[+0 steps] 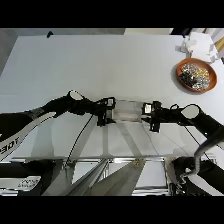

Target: Fold the box and place the chain.

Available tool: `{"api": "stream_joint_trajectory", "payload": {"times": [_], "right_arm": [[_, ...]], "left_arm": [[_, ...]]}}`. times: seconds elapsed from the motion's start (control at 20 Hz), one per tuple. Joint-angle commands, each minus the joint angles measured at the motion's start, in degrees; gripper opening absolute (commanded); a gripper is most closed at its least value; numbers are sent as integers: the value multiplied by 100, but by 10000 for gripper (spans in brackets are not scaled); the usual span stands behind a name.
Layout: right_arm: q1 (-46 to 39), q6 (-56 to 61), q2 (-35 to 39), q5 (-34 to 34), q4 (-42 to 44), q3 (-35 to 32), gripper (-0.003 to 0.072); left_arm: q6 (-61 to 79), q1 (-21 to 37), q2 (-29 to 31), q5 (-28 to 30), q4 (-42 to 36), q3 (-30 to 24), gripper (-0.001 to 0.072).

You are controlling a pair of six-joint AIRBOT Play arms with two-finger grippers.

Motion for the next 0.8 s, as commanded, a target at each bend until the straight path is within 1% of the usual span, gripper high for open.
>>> {"api": "stream_joint_trajectory", "payload": {"times": [0.0,0.3,0.6,0.75], "right_arm": [[-2,-22,-7,52,39,-4,161],[-2,-24,-11,76,103,-31,162],[-2,-334,-11,76,321,-122,163],[-2,-341,-13,63,398,-122,179]], "left_arm": [[-2,2,-2,7,-2,2,10],[-2,2,-2,7,-2,2,10],[-2,2,-2,7,-2,2,10],[-2,2,-2,7,-2,2,10]]}}
